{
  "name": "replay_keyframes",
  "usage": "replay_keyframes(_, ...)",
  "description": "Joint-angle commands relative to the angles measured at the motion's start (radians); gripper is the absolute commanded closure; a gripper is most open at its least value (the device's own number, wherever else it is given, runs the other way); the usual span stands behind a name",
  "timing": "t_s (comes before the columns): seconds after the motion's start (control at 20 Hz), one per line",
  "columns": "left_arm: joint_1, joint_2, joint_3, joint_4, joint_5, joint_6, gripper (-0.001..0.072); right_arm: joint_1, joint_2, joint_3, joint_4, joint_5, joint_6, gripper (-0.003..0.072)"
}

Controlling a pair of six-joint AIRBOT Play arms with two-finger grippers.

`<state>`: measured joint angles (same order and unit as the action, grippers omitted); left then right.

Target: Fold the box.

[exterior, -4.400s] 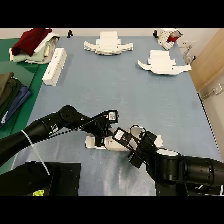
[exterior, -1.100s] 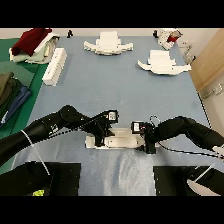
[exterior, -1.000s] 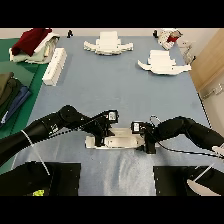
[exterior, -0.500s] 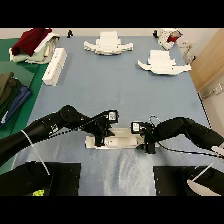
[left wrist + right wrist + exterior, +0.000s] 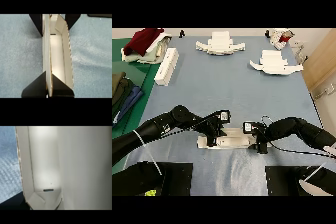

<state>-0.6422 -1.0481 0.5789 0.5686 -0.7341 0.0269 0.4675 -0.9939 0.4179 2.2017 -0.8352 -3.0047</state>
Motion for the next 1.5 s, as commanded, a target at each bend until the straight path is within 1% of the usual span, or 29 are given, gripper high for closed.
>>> replay_keyframes(0.0,0.000,0.000,0.000,0.000,0.000,0.000,0.0698,0.001,0.000,0.000,-0.003,-0.003,0.001,0.0174)
replay_keyframes(0.4,0.000,0.000,0.000,0.000,0.003,0.002,0.0698,0.001,0.000,0.000,-0.007,-0.007,0.001,0.0174)
replay_keyframes(0.7,0.000,0.000,0.000,-0.001,0.043,0.002,0.0698,0.001,0.000,0.000,-0.007,-0.007,0.001,0.0175)
replay_keyframes(0.9,0.000,0.000,0.000,-0.008,0.032,-0.002,0.0697,0.001,0.000,0.000,-0.007,-0.007,0.001,0.0174)
replay_keyframes(1.05,0.000,0.000,0.000,-0.008,-0.005,-0.002,0.0695,0.001,0.000,0.000,-0.007,-0.007,0.001,0.0174)
replay_keyframes(1.1,0.000,0.000,0.000,-0.008,-0.010,-0.002,0.0585,0.001,0.000,0.000,-0.007,-0.007,0.001,0.0174)
replay_keyframes(1.15,0.000,0.000,0.000,-0.009,-0.006,-0.003,0.0412,0.001,0.000,0.000,-0.007,-0.007,0.001,0.0174)
replay_keyframes(1.35,0.002,0.015,0.001,0.015,0.000,-0.067,0.0395,0.001,0.000,0.000,-0.007,-0.007,0.001,0.0175)
replay_keyframes(1.45,0.019,0.068,0.001,0.106,-0.014,-0.204,0.0396,0.001,0.000,0.000,-0.007,-0.007,0.001,0.0174)
